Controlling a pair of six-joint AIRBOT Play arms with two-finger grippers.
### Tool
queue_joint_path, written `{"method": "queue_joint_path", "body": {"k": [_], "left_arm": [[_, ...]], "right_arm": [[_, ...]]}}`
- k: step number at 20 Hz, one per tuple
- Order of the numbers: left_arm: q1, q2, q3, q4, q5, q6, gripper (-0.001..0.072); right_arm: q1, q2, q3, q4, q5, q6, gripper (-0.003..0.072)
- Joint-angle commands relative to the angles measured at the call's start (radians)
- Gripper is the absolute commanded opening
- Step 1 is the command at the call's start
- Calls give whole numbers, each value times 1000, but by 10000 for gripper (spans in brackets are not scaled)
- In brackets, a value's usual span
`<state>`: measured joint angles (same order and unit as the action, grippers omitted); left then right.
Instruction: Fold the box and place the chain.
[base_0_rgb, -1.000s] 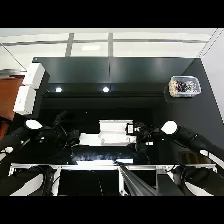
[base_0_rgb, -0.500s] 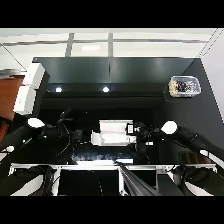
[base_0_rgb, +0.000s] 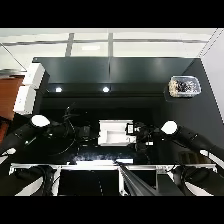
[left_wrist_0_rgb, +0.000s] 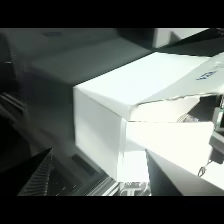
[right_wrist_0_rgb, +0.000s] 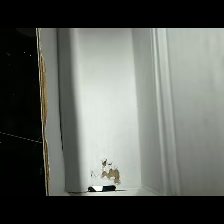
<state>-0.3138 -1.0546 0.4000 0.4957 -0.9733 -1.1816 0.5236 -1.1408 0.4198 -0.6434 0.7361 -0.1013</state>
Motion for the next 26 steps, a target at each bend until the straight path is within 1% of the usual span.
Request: {"method": "queue_joint_path", "body": {"k": [1, 5, 7, 9, 12, 16, 20, 23, 26], "left_arm": [[-98, 11, 7, -6, 91, -114, 708], [-190, 31, 7, -1, 190, -192, 708], [-231, 31, 7, 10, 222, -220, 707], [-261, 31, 17, 58, 240, -272, 708], [-298, 31, 59, 193, 238, -380, 708], [-356, 31, 121, 399, 232, -582, 707], [-427, 26, 178, 586, 186, -800, 703], [-462, 26, 205, 651, 167, -885, 685], [-465, 26, 218, 653, 159, -917, 683]], "right_arm": [[0, -1, 0, 0, 0, 0, 352], [0, -1, 0, 0, 0, 0, 352], [0, 0, 0, 0, 0, 0, 353], [0, 0, 0, 0, 0, 0, 353], [0, 0, 0, 0, 0, 0, 352], [0, 0, 0, 0, 0, 0, 352], [0, 0, 0, 0, -1, 0, 352], [0, 0, 0, 0, -1, 0, 352], [0, -1, 0, 0, -1, 0, 352]]}}
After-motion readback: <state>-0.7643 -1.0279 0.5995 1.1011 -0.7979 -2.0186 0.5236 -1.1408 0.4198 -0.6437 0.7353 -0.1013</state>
